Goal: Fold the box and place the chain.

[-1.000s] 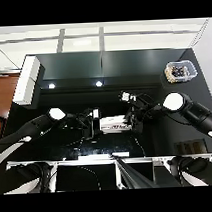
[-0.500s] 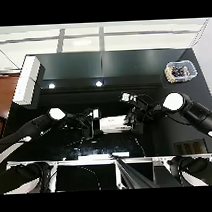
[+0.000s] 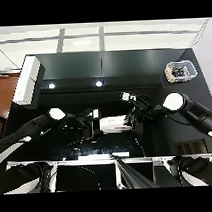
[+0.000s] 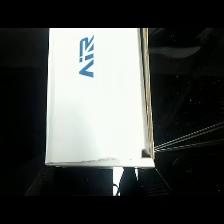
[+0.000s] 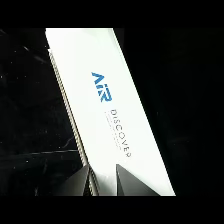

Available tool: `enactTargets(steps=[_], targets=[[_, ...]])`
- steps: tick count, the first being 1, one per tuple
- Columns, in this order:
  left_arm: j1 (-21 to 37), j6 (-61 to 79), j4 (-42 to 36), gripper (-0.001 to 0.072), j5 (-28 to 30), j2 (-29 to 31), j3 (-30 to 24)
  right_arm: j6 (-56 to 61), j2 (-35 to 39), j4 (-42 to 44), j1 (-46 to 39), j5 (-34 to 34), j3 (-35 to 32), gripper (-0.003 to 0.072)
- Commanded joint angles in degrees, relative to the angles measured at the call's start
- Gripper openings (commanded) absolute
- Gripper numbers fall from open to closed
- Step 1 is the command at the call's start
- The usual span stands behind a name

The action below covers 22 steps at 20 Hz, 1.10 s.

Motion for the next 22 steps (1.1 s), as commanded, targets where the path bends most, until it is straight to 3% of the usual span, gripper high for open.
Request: enactTargets(steps=[1,11,14,21,22], targets=[[-0.04,0.02,0.00,0.0331,0.04,-0.02,0.00,0.66,-0.07,-0.02,1.18,-1.60,-1.05,0.0178],[-0.04,0.02,0.00,0.0331,0.04,-0.02,0.00,5.51,-0.13,0.00,2.78,-5.51,-2.12,0.0178],[-0.04,0.02,0.00,0.0332,0.04,-0.02,0.00,5.62,0.63,3.67,2.71,-5.42,-1.90,0.0178],[-0.04,0.02,0.00,0.0332,0.04,-0.02,0.00,20.79,4.74,3.80,-3.23,1.70,1.38,0.0175],[-0.04,0.02,0.00,0.0332,0.04,-0.02,0.00,24.65,4.74,3.80,-4.87,3.87,1.36,0.0040]])
